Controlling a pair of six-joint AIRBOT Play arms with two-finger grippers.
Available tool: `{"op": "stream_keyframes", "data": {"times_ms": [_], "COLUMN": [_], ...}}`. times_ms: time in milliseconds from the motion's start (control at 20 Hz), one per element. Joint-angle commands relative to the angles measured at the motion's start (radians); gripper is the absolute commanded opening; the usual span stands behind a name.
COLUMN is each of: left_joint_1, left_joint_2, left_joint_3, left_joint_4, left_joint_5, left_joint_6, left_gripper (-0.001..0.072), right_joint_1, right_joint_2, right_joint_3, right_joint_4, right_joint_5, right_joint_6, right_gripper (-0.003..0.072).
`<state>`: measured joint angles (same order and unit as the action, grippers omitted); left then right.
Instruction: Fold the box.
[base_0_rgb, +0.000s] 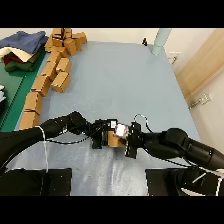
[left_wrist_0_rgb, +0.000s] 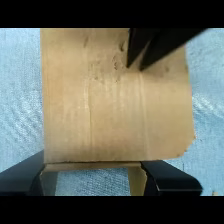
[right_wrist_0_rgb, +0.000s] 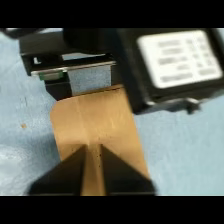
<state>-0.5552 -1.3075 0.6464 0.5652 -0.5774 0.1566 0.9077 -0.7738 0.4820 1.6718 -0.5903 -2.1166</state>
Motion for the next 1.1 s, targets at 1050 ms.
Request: {"op": "stream_keyframes", "data": {"times_ms": [1050], "left_joint_1": [0.0], "left_joint_2": [-0.001], "left_joint_3": [0.0], "left_joint_4": [0.0], "left_joint_5": [0.0], "left_joint_6": [0.0], "left_gripper": [0.0527], "right_joint_1": [0.092], "right_joint_2": [-0.102], "right_joint_3": [-0.029], "right_joint_4": [-0.281], "right_joint_5": [0.151], "right_joint_6": [-0.105], "right_gripper": [0.0499]}}
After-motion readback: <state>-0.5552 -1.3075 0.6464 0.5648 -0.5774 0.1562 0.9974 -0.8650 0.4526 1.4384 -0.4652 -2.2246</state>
